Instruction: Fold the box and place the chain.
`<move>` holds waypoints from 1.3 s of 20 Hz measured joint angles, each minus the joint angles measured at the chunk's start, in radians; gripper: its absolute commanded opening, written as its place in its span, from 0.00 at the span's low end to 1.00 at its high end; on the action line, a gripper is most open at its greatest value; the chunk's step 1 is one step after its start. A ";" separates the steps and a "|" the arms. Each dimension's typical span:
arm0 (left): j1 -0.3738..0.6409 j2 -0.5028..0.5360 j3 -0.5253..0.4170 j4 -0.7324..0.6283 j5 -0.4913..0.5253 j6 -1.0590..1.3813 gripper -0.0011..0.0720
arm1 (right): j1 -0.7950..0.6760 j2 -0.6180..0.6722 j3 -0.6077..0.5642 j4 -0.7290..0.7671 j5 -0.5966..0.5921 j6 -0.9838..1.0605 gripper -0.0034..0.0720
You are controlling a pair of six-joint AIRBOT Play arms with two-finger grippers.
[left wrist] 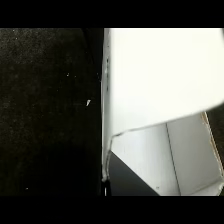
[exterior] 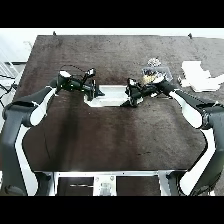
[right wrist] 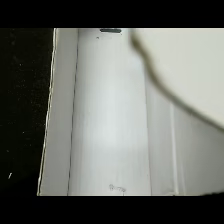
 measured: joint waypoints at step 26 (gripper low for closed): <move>0.000 0.000 0.000 -0.002 0.002 0.000 0.04 | -0.009 -0.015 0.007 0.044 0.044 -0.024 0.98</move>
